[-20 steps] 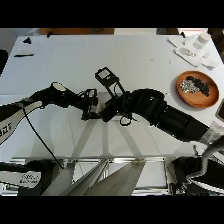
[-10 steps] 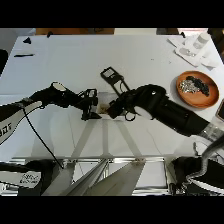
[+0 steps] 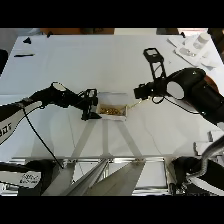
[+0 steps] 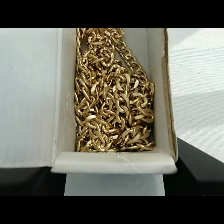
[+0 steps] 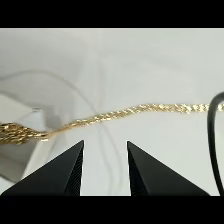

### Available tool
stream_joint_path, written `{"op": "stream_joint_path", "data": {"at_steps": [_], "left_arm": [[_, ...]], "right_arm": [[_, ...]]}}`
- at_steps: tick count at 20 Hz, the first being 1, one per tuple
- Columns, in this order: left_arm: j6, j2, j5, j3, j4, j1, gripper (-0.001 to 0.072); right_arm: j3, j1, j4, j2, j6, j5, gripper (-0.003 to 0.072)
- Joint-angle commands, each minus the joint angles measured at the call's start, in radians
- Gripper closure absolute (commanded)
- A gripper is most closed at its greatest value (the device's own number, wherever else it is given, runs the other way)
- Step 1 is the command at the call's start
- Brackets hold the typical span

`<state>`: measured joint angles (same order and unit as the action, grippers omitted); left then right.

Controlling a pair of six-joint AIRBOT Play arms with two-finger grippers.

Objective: Fold the box and place the chain.

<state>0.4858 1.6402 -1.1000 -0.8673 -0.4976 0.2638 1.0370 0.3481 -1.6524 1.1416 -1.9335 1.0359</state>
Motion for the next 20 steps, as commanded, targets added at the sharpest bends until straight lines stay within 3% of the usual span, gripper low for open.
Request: {"op": "stream_joint_path", "data": {"at_steps": [1, 2, 4, 8, 15, 16, 20], "left_arm": [[0.000, 0.000, 0.000, 0.000, 0.000, 0.000, 0.0392], [0.000, 0.000, 0.000, 0.000, 0.000, 0.000, 0.0392], [0.000, 0.000, 0.000, 0.000, 0.000, 0.000, 0.0392], [0.000, 0.000, 0.000, 0.000, 0.000, 0.000, 0.0392], [0.000, 0.000, 0.000, 0.000, 0.000, 0.000, 0.0392], [0.000, 0.000, 0.000, 0.000, 0.000, 0.000, 0.0392], [0.000, 0.000, 0.000, 0.000, 0.000, 0.000, 0.0392]], "right_arm": [[-0.038, -0.090, 0.016, 0.038, -0.084, 0.024, 0.0192], [-0.038, -0.105, 0.043, 0.072, -0.083, 0.019, 0.0121], [-0.037, -0.131, 0.083, 0.151, -0.120, 0.012, 0.0163], [-0.037, -0.137, 0.079, 0.274, -0.226, -0.042, 0.0162], [-0.019, -0.138, 0.008, 0.377, -0.296, -0.118, 0.0195], [-0.018, -0.138, 0.003, 0.388, -0.296, -0.118, 0.0250], [-0.017, -0.138, 0.002, 0.403, -0.296, -0.164, 0.0354]]}}
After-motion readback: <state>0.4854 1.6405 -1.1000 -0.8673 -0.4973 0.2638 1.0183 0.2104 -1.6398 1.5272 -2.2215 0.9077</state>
